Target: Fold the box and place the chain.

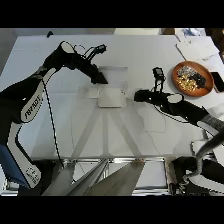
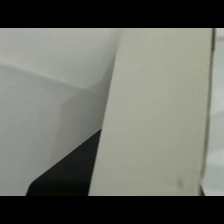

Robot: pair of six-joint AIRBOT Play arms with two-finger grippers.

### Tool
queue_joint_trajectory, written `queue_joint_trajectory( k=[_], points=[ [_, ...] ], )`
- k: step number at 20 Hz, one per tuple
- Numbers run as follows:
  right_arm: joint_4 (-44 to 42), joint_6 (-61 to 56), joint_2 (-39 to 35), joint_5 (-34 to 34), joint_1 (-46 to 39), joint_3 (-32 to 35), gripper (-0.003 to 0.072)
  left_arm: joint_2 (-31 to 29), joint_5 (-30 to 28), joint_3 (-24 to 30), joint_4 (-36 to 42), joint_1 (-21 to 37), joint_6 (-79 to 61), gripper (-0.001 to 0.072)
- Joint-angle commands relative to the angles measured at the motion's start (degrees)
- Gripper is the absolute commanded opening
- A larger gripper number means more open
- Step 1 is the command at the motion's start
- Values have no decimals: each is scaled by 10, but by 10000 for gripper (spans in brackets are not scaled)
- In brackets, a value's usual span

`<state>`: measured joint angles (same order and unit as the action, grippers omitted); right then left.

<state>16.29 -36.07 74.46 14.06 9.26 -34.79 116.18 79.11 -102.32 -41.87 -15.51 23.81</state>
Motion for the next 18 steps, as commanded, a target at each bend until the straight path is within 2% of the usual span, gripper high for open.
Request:
queue_joint_trajectory(
  k=[1, 4, 6, 7, 18],
  points=[
    [0, 0, 0, 0, 1, 0, 12, 1, 0, -1, -28, -4, -30, 164],
    [0, 0, 0, 0, 1, 0, 12, 1, -2, -1, -52, -7, -31, 140],
    [0, 0, 0, 0, 1, 0, 12, 1, -5, -1, -60, -7, -37, 23],
    [0, 0, 0, 0, 1, 0, 12, 1, -5, -1, -60, -7, -49, 3],
    [0, 0, 0, 0, 1, 0, 12, 0, -15, -1, -62, -11, -50, 2]
  ],
)
